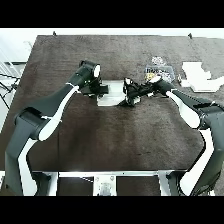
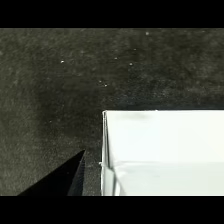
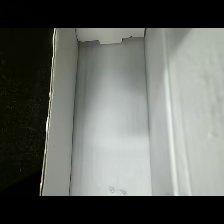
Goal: Fold the box and place the chain.
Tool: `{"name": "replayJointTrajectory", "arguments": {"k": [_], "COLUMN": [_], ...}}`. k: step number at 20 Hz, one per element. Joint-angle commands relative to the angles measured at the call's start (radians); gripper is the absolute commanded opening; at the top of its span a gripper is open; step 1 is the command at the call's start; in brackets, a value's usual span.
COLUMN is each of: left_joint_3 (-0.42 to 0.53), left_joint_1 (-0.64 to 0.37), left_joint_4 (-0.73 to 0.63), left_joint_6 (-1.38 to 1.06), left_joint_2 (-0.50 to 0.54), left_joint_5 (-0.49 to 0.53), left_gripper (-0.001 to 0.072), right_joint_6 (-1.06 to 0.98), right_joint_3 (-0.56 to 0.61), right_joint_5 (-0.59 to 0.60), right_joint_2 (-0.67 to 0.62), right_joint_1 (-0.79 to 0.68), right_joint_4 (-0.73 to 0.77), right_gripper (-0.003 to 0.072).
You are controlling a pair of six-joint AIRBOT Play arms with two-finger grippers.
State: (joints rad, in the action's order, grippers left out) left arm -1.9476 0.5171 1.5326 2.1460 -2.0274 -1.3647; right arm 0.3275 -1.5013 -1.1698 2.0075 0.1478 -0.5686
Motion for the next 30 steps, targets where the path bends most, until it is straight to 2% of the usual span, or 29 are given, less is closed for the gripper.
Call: {"name": "replayJointTrajectory", "arguments": {"k": [1, 4, 5, 7, 8, 10, 11, 13, 17, 18, 19, 20, 23, 26, 30], "left_joint_3": [-0.001, -0.001, -0.001, -0.001, -0.001, -0.001, -0.001, -0.001, -0.002, -0.003, -0.018, -0.038, -0.106, -0.117, -0.114], "left_joint_1": [0.001, 0.014, 0.019, 0.022, 0.022, 0.022, 0.022, 0.022, 0.021, 0.021, 0.021, 0.019, 0.009, -0.002, -0.024], "left_joint_4": [0.005, 0.006, 0.006, 0.017, 0.019, 0.024, 0.028, 0.032, 0.035, 0.035, 0.034, 0.034, 0.034, 0.031, 0.031], "left_joint_6": [0.055, 0.072, 0.073, 0.08, 0.079, 0.08, 0.078, 0.077, 0.071, 0.069, 0.051, 0.037, -0.011, -0.069, -0.169], "left_joint_2": [-0.003, -0.017, -0.022, -0.026, -0.027, -0.03, -0.03, -0.031, -0.029, -0.026, -0.026, -0.025, -0.024, -0.007, 0.08], "left_joint_5": [-0.008, -0.012, -0.013, -0.014, -0.021, -0.035, -0.037, -0.04, -0.03, -0.027, -0.031, -0.048, -0.123, -0.178, -0.175], "left_gripper": [0.0278, 0.0276, 0.0216, 0.0207, 0.015, 0.0117, 0.0066, 0.0026, 0.0023, 0.0061, 0.023, 0.0284, 0.0318, 0.0318, 0.0319], "right_joint_6": [-0.001, -0.001, -0.001, -0.001, -0.001, -0.001, -0.001, -0.001, -0.001, -0.001, -0.001, -0.001, -0.001, -0.001, -0.001], "right_joint_3": [0.0, 0.0, 0.0, 0.0, 0.0, 0.0, 0.0, 0.0, 0.0, 0.0, 0.0, 0.0, 0.0, 0.0, 0.0], "right_joint_5": [0.0, 0.0, 0.0, 0.0, 0.0, 0.0, 0.0, 0.0, 0.0, 0.0, 0.0, 0.0, 0.0, 0.0, 0.0], "right_joint_2": [-0.001, -0.001, -0.001, -0.001, -0.001, -0.001, -0.001, -0.001, -0.001, -0.001, -0.001, -0.001, -0.001, -0.001, -0.001], "right_joint_1": [0.0, 0.0, 0.0, 0.0, 0.0, 0.0, 0.0, 0.0, 0.0, 0.0, 0.0, 0.0, 0.0, 0.0, 0.0], "right_joint_4": [0.0, 0.0, 0.0, 0.0, 0.0, 0.0, 0.0, 0.0, 0.0, 0.0, 0.0, 0.0, 0.0, 0.0, 0.0], "right_gripper": [0.0587, 0.0587, 0.0587, 0.0587, 0.0587, 0.0587, 0.0587, 0.0587, 0.0587, 0.0587, 0.0587, 0.0587, 0.0587, 0.0587, 0.0587]}}
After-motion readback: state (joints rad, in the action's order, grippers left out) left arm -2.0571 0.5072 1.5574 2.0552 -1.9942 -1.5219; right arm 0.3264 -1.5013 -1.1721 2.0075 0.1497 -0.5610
